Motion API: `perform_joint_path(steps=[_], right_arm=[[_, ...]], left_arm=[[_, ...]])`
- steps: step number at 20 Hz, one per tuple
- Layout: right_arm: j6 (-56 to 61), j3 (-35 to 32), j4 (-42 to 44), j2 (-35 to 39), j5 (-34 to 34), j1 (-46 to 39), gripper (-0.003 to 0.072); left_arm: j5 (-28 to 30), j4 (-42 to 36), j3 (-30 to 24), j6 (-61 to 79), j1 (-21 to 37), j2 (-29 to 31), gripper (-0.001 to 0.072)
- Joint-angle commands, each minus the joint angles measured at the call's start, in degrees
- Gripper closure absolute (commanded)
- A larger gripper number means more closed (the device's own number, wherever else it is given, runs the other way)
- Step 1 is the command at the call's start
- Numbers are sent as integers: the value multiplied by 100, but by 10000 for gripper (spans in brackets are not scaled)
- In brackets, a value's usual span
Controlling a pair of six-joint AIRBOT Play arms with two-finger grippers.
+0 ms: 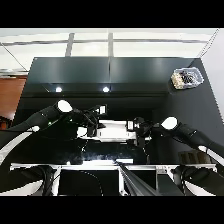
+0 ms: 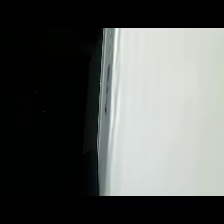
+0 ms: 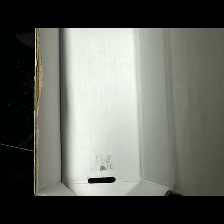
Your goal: Fold the box and place the chain.
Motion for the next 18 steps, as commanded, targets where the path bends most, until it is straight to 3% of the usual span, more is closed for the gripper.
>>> perform_joint_path(steps=[1,14,15,16,18], right_arm=[[219,44,-166,-48,-125,66,59],[264,44,-317,-55,-118,98,59],[264,44,-319,-55,-118,98,95],[264,44,-321,-55,-118,98,208],[264,44,-323,-55,-118,98,210]], left_arm=[[-20,2,4,2,4,-2,686],[-24,2,4,2,4,-2,686],[-24,2,4,2,4,-2,686],[-24,2,4,2,4,-2,686],[-24,4,4,2,4,-2,686]])
